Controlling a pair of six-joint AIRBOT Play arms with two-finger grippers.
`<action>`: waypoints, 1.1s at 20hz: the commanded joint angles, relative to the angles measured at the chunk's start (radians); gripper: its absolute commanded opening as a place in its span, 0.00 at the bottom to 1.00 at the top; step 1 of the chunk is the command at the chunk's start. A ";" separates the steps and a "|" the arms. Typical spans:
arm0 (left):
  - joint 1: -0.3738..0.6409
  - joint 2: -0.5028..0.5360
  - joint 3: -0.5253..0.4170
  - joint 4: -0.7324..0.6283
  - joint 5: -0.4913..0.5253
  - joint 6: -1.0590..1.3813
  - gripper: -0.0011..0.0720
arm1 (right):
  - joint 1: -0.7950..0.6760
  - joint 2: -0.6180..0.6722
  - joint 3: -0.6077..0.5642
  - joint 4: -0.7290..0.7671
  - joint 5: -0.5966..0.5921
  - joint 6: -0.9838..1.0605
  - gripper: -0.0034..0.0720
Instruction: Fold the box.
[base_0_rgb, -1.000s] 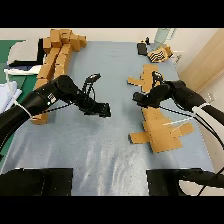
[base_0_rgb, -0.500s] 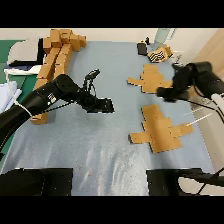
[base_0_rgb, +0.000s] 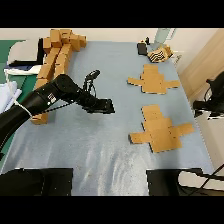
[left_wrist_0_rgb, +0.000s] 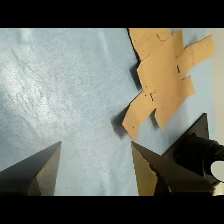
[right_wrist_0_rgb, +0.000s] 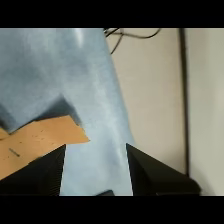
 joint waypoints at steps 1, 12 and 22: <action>0.000 0.001 0.000 -0.002 -0.012 0.000 0.95 | -0.152 -0.044 -0.012 0.285 -0.006 -0.274 0.81; 0.000 0.000 0.000 -0.024 -0.008 0.001 0.95 | -0.164 -0.175 -0.011 0.340 -0.054 -0.435 0.72; 0.000 0.001 0.000 -0.024 -0.008 0.000 0.95 | -0.165 -0.180 -0.013 0.277 -0.023 -0.417 0.72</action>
